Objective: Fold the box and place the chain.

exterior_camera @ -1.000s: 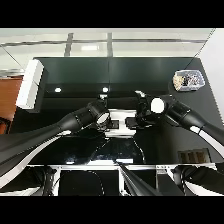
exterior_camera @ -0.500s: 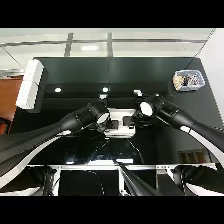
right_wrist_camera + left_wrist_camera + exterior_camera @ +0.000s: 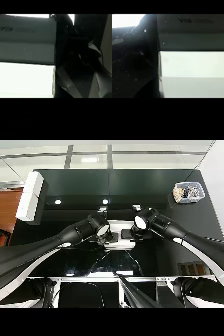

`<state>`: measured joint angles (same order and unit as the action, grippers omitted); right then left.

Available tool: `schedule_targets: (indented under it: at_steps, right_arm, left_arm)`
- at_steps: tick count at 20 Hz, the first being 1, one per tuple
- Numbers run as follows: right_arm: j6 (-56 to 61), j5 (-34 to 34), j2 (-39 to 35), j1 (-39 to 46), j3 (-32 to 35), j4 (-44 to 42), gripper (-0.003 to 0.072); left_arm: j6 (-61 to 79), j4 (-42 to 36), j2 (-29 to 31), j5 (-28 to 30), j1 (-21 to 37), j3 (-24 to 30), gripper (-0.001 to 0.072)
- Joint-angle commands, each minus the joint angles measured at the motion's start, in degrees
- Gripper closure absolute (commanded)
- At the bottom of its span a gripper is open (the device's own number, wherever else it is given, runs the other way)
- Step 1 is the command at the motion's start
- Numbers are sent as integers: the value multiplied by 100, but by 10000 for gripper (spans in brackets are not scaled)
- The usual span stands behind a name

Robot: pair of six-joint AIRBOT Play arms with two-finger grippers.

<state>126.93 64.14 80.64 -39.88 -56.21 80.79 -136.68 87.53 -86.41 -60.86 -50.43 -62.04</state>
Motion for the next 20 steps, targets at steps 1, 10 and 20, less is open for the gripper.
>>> schedule_targets:
  at_steps: [1,10,20]
  right_arm:
    - [22,31,20,-13,-9,-44,674]
    - [17,15,20,-9,-9,-101,674]
    - [-935,647,-533,179,-470,-72,242]
  left_arm:
    - [11,4,-2,37,7,-2,684]
    - [11,4,-2,37,7,-2,684]
    - [11,4,-2,37,7,-2,684]
